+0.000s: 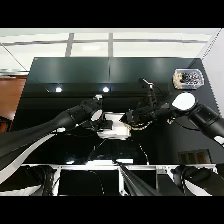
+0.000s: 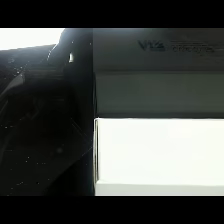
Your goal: Fold the box and place the chain.
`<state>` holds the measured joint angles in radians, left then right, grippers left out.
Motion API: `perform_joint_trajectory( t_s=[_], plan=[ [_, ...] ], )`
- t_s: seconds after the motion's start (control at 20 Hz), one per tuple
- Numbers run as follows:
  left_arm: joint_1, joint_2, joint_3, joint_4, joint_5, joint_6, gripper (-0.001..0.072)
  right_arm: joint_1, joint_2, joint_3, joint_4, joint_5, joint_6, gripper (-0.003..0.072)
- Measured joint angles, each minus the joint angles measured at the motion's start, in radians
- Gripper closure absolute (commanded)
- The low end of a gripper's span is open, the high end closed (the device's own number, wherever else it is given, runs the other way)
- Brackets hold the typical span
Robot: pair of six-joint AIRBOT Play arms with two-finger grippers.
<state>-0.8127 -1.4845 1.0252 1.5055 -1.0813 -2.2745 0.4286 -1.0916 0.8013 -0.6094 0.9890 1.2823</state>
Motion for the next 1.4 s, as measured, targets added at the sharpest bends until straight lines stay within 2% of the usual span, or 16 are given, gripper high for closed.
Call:
perform_joint_trajectory(
  t_s=[0.2, 0.3, 0.4, 0.45, 0.5, 0.55, 0.7, 0.8, 1.05, 1.4],
  plan=[
    [0.000, 0.000, 0.000, 0.000, 0.000, 0.000, 0.0678, -0.085, 0.013, -0.003, -0.004, 0.040, -0.003, 0.0331],
    [0.000, 0.000, 0.000, 0.000, 0.000, 0.000, 0.0678, -0.175, 0.053, -0.004, -0.068, 0.097, -0.008, 0.0331],
    [0.000, 0.000, 0.000, 0.000, 0.000, 0.000, 0.0678, -0.268, 0.111, -0.014, -0.193, 0.136, -0.010, 0.0330],
    [0.000, 0.000, 0.000, 0.000, 0.000, 0.000, 0.0678, -0.308, 0.140, -0.027, -0.264, 0.142, -0.012, 0.0251],
    [0.000, 0.000, 0.000, 0.000, 0.000, 0.000, 0.0678, -0.343, 0.166, -0.048, -0.331, 0.129, -0.022, -0.0020],
    [0.000, 0.000, 0.000, 0.000, 0.000, 0.000, 0.0678, -0.371, 0.185, -0.076, -0.391, 0.106, -0.042, -0.0033],
    [0.000, 0.000, 0.000, 0.000, 0.000, 0.000, 0.0678, -0.412, 0.206, -0.167, -0.495, 0.010, -0.160, -0.0030],
    [0.000, 0.000, 0.000, 0.000, 0.000, 0.000, 0.0678, -0.425, 0.208, -0.224, -0.530, -0.073, -0.314, -0.0029],
    [0.000, 0.000, 0.000, 0.000, -0.001, 0.000, 0.0678, -0.454, 0.129, -0.286, -0.541, -0.241, -0.684, -0.0029],
    [0.000, 0.000, 0.000, 0.000, -0.002, 0.000, 0.0679, -0.475, 0.014, -0.300, -0.525, -0.431, -0.857, -0.0028]
  ],
)
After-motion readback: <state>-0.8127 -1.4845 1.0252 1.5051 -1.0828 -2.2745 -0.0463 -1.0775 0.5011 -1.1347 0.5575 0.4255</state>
